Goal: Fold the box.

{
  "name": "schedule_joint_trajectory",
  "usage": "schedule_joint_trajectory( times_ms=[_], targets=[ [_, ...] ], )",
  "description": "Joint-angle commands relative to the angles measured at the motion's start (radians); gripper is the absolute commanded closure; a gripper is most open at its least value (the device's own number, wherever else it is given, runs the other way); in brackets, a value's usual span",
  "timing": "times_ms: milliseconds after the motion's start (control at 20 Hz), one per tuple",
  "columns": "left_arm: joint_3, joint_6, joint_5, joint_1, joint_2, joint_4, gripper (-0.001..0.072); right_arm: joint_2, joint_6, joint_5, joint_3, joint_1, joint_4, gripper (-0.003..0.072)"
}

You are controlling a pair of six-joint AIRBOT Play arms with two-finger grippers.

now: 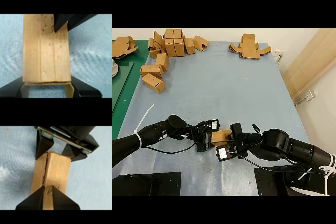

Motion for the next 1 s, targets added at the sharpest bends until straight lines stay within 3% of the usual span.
schedule_joint_trajectory(
  times_ms=[0, 250, 350, 550, 650, 700, 800, 850, 950],
  targets=[
    [0.001, 0.000, 0.000, 0.000, 0.000, 0.000, 0.0286, -0.002, 0.000, -0.016, 0.000, 0.001, 0.023, 0.0519],
    [0.001, 0.000, 0.000, 0.000, 0.000, 0.000, 0.0286, -0.002, 0.001, -0.015, 0.000, 0.001, 0.023, 0.0501],
    [0.001, 0.000, 0.000, 0.000, 0.000, 0.000, 0.0286, 0.003, 0.010, -0.016, 0.000, 0.000, 0.011, 0.0371],
    [0.001, 0.000, 0.000, 0.000, 0.000, 0.000, 0.0286, 0.087, 0.129, -0.025, 0.015, 0.000, -0.046, 0.0371],
    [0.001, 0.000, 0.000, 0.000, 0.000, 0.000, 0.0286, 0.159, 0.290, -0.055, 0.019, -0.002, -0.042, 0.0374],
    [0.001, 0.000, 0.000, 0.000, 0.000, 0.000, 0.0286, 0.198, 0.473, -0.085, 0.019, -0.002, -0.023, 0.0419],
    [0.001, 0.000, 0.000, 0.000, 0.000, 0.000, 0.0286, 0.260, 0.937, -0.125, 0.013, -0.002, 0.054, 0.0690],
    [0.001, 0.000, 0.000, 0.000, 0.000, 0.000, 0.0286, 0.284, 1.124, -0.128, 0.003, -0.002, 0.082, 0.0688],
    [0.001, 0.000, 0.000, 0.000, 0.000, 0.000, 0.0286, 0.315, 1.238, -0.134, -0.005, -0.002, 0.096, 0.0689]
  ],
)
